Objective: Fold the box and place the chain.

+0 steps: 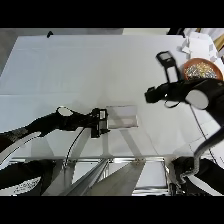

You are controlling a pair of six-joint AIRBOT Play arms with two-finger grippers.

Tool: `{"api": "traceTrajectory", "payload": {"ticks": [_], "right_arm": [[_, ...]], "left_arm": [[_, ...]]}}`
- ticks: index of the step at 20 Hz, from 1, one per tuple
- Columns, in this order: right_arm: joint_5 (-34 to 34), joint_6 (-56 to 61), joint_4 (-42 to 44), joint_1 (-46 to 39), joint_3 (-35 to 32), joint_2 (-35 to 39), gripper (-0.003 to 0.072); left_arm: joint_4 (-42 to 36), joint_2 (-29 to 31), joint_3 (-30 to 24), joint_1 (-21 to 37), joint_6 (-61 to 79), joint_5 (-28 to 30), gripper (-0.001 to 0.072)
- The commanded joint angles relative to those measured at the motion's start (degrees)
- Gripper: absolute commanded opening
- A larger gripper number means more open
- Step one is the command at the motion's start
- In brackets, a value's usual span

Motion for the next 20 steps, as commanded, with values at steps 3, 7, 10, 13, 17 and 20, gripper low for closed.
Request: {"api": "traceTrajectory", "payload": {"ticks": [3, 7, 10, 13, 17, 20], "right_arm": [[-2.1, -8.0, 0.4, -21.1, 7.8, -6.5, 0.0290], [-2.4, -9.4, 0.4, -34.2, 16.1, -20.2, 0.0289], [1.0, -9.4, 0.4, -41.3, 24.2, -30.9, 0.0288], [2.1, -9.1, 0.4, -45.5, 29.8, -38.7, 0.0287], [0.8, -9.0, 0.4, -47.2, 31.8, -44.1, 0.0273], [-1.0, -8.9, 0.1, -47.3, 31.8, -46.2, 0.0272]], "left_arm": [[0.0, 0.0, 0.0, 0.0, 0.0, 0.0, 0.0269], [0.0, 0.0, 0.0, 0.0, 0.0, 0.0, 0.0269], [0.0, 0.0, 0.0, 0.0, 0.0, 0.0, 0.0269], [0.0, 0.0, 0.0, 0.0, 0.0, 0.0, 0.0269], [0.0, 0.0, 0.0, 0.0, 0.0, 0.0, 0.0269], [0.0, 0.0, 0.0, 0.0, 0.0, 0.0, 0.0269]]}}
